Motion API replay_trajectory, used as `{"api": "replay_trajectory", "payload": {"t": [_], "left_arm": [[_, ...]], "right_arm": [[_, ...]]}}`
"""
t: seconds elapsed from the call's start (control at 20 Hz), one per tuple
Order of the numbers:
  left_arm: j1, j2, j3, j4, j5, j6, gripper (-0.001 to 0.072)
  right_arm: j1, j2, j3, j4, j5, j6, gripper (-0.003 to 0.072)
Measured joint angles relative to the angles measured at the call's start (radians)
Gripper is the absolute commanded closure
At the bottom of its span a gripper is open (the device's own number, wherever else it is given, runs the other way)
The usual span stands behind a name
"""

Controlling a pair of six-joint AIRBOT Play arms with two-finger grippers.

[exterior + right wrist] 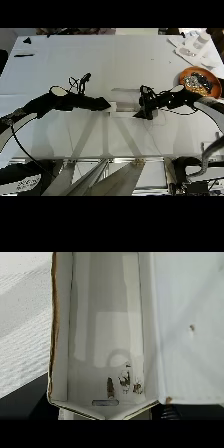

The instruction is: Fold the box and place the chain.

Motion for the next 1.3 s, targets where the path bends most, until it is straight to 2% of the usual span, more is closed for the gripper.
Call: {"api": "replay_trajectory", "payload": {"t": [0.6, 1.3], "left_arm": [[-0.060, 0.000, 0.000, -0.057, 0.090, 0.067, 0.0316], [-0.092, -0.002, 0.000, 0.058, 0.217, 0.084, 0.0327]], "right_arm": [[0.000, 0.000, 0.000, 0.000, 0.000, 0.000, 0.0365], [0.000, 0.000, 0.000, 0.000, 0.000, 0.000, 0.0365]]}}
